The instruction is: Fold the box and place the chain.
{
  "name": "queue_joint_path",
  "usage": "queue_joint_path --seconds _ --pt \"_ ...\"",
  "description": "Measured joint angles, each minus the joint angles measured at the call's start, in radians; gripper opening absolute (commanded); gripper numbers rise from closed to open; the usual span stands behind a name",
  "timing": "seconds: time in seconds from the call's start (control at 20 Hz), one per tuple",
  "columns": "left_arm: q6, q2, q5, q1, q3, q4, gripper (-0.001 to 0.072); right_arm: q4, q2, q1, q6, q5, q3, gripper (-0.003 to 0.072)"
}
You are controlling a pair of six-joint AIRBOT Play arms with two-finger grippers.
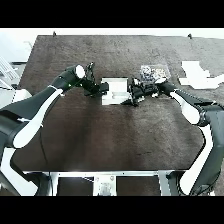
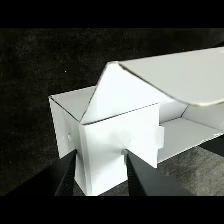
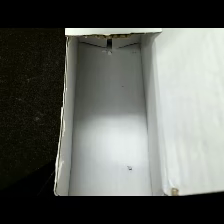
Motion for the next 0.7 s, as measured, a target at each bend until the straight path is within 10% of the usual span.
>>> queue_joint_path --seconds 0.7 --pt "-0.074 -0.029 -0.050 -0.002 0.051 0.049 0.0362 0.000 0.000 0.000 0.000 0.000 0.000 0.0435"
